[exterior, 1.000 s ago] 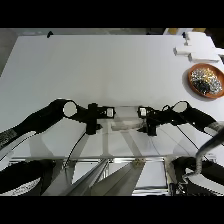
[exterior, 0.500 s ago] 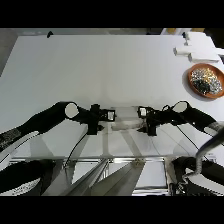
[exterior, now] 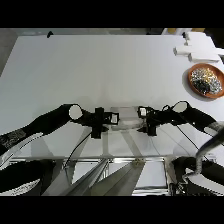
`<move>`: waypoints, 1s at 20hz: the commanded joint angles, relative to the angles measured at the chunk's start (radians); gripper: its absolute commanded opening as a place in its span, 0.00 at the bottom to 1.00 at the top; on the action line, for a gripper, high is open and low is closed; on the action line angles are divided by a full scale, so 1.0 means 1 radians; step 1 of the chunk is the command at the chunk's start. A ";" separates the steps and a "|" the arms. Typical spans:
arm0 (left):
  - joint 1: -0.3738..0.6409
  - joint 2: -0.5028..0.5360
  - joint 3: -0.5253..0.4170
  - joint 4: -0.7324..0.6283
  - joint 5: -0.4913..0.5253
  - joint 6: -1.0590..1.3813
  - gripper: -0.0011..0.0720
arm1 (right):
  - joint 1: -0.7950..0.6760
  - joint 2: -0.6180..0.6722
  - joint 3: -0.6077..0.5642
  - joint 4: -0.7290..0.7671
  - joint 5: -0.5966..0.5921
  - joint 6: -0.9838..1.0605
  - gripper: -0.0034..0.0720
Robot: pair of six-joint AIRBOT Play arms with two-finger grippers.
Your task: Fold the box and place the chain.
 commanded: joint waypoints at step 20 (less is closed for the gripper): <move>-0.060 -0.035 0.000 -0.179 0.120 -0.002 0.60 | 0.000 0.001 0.000 0.000 0.000 0.000 0.44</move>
